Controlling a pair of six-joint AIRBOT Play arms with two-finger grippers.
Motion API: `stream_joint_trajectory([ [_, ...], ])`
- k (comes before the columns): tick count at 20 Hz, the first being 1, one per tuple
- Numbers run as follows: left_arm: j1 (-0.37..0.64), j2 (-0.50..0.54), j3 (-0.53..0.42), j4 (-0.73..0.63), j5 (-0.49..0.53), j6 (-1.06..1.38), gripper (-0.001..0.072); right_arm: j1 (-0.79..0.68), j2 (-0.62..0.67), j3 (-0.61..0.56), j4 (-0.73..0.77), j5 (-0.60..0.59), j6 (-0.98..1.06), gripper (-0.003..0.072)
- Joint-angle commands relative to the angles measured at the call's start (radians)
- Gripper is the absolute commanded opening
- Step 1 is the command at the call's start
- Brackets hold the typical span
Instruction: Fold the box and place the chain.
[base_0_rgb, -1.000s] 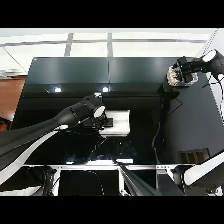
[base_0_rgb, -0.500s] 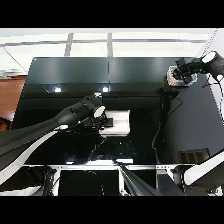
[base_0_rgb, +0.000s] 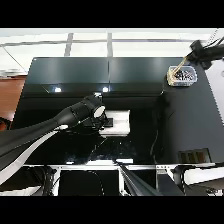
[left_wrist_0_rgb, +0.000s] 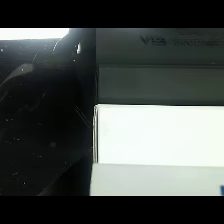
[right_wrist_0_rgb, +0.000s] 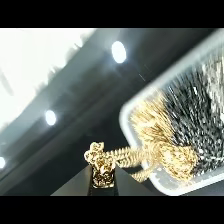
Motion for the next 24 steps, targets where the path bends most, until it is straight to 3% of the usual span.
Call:
stream_joint_trajectory([
  [1, 0.001, -0.001, 0.001, 0.000, 0.000, 0.000, 0.0029, -0.015, 0.189, 0.003, 0.079, -0.007, -0.176, 0.0013],
  [5, 0.001, -0.001, 0.001, 0.000, 0.000, 0.000, 0.0029, -0.015, 0.380, 0.075, 0.211, -0.011, -0.291, 0.0013],
  [12, 0.001, -0.001, 0.001, 0.000, 0.000, 0.000, 0.0029, -0.015, 0.565, 0.224, 0.352, 0.044, -0.357, 0.0013],
  [15, 0.001, -0.001, 0.001, 0.000, 0.000, 0.000, 0.0029, -0.015, 0.595, 0.224, 0.453, 0.106, -0.375, 0.0014],
  [20, 0.001, -0.001, 0.001, 0.000, 0.000, 0.000, 0.0030, -0.014, 0.596, 0.224, 0.756, 0.205, -0.470, 0.0014],
  [24, 0.001, -0.001, 0.001, 0.000, 0.000, 0.000, 0.0029, -0.013, 0.596, 0.224, 0.816, 0.322, -0.470, 0.0015],
])
